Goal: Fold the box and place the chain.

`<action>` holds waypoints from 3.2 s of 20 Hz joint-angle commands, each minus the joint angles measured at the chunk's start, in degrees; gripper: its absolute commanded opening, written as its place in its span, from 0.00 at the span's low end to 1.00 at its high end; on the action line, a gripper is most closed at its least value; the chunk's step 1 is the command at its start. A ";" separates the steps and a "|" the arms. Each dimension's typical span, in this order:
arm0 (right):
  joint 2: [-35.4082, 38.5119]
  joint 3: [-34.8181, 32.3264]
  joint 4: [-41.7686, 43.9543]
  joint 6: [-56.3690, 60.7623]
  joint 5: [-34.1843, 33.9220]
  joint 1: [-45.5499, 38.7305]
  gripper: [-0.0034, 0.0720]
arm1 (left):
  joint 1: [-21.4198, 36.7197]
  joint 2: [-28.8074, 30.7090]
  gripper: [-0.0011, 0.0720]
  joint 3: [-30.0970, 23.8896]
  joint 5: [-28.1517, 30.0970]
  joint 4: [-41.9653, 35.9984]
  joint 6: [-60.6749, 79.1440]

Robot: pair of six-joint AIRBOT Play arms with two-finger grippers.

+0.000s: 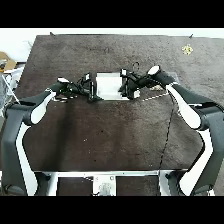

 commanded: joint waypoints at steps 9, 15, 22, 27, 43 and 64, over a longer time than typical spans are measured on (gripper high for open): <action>-0.15 -0.02 2.21 -1.07 -0.35 0.35 0.46 | -0.04 -0.02 0.39 0.00 0.07 -0.04 -0.07; -0.13 0.00 0.72 -1.03 0.35 0.33 0.93 | -0.04 -0.02 0.39 0.00 0.07 -0.04 -0.07; 2.73 0.00 -13.29 12.46 1.03 0.22 0.29 | -0.04 0.00 0.39 0.00 0.07 -0.04 -0.07; 8.52 0.02 -19.32 35.54 1.33 -1.51 0.04 | -0.04 -0.02 0.39 0.00 0.09 -0.04 -0.07; 9.60 -8.74 -10.62 65.24 -1.62 -13.33 0.04 | -0.04 0.00 0.39 0.00 0.07 -0.04 -0.07; 2.89 -6.80 18.60 57.29 7.39 -8.96 0.69 | -0.04 -0.02 0.39 0.00 0.07 -0.04 -0.07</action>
